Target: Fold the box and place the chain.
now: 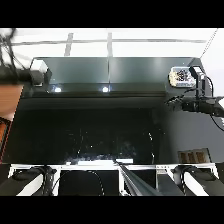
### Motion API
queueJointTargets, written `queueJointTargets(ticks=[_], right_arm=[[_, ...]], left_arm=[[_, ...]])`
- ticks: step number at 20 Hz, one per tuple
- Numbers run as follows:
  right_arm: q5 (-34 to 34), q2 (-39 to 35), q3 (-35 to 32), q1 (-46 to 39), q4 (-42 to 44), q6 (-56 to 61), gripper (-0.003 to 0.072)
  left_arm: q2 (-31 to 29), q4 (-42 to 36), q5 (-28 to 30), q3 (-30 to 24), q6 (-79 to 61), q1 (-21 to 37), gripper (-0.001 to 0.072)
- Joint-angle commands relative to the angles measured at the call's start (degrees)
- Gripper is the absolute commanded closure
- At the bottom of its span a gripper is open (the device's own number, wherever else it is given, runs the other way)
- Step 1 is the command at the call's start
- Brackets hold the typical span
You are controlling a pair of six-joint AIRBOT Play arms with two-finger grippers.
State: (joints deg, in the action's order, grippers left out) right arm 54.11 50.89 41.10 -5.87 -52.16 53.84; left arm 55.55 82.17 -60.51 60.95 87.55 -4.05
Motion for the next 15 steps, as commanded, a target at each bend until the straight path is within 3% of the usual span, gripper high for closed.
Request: queueJointTargets(ticks=[1, 3, 15], right_arm=[[-0.3, 0.0, 0.0, 0.0, -1.7, -0.3, 0.0670], [-0.3, 0.0, 0.0, 0.0, -1.7, -0.3, 0.0670], [-0.3, 0.0, 0.0, 0.0, -1.7, -0.3, 0.0670]], left_arm=[[-10.6, -0.7, 2.2, -18.0, 1.5, -3.7, 0.0683], [-12.6, -0.5, 1.9, -20.7, 1.4, -3.3, 0.0682], [-12.6, -0.2, 0.5, -20.7, 1.4, -3.4, 0.0682]])
